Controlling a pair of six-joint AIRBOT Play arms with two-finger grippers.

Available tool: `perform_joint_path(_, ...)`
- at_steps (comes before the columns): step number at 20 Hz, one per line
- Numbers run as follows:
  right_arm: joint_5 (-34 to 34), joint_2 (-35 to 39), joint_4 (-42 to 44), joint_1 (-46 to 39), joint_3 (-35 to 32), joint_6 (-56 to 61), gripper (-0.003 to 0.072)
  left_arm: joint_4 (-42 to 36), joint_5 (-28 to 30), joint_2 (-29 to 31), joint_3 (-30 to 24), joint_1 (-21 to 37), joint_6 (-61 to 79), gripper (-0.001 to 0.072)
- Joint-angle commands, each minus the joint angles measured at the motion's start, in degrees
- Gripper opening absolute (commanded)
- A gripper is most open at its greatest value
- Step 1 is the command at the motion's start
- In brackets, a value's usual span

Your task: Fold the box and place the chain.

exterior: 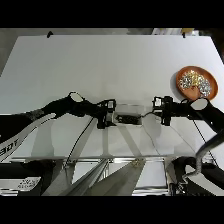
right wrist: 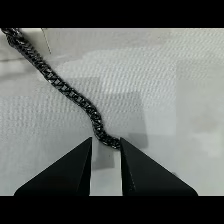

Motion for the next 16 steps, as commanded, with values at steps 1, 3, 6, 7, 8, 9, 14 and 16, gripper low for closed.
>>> perform_joint_path(1, -1.51, -2.54, 4.02, -0.02, 0.0, -4.37, 0.0176, 0.0, 0.0, 0.04, 0.02, 0.0, 0.0, 0.033)
perform_joint_path(3, -1.29, -3.63, 4.79, -0.02, 0.0, -4.81, 0.0176, 0.0, 0.0, 0.04, 0.02, 0.0, 0.0, 0.033)
perform_joint_path(6, -0.63, -4.35, 4.72, -0.02, 0.0, -4.83, 0.0175, 0.0, 0.02, 0.02, 0.02, 0.0, 0.0, 0.033)
perform_joint_path(7, -0.63, -4.35, 4.66, -0.02, 0.0, -4.83, 0.0172, 0.0, 0.02, 0.04, 0.02, 0.0, 0.0, 0.033)
perform_joint_path(8, -0.61, -4.35, 4.46, -0.02, 0.0, -4.83, 0.0163, 0.0, 0.02, 0.04, 0.02, 0.0, 0.0, 0.033)
perform_joint_path(9, -0.55, -4.35, 4.28, -0.02, 0.0, -4.81, 0.0154, 0.0, 0.0, 0.04, 0.02, 0.0, 0.0, 0.033)
perform_joint_path(14, 1.9, -4.33, 3.87, -0.02, 0.0, -4.74, 0.0035, 0.0, 0.02, 0.02, 0.02, 0.0, 0.0, 0.033)
perform_joint_path(16, 4.46, -3.45, 3.89, -0.02, 0.0, -4.57, 0.0017, 0.0, 0.02, 0.04, 0.02, 0.0, 0.0, 0.033)
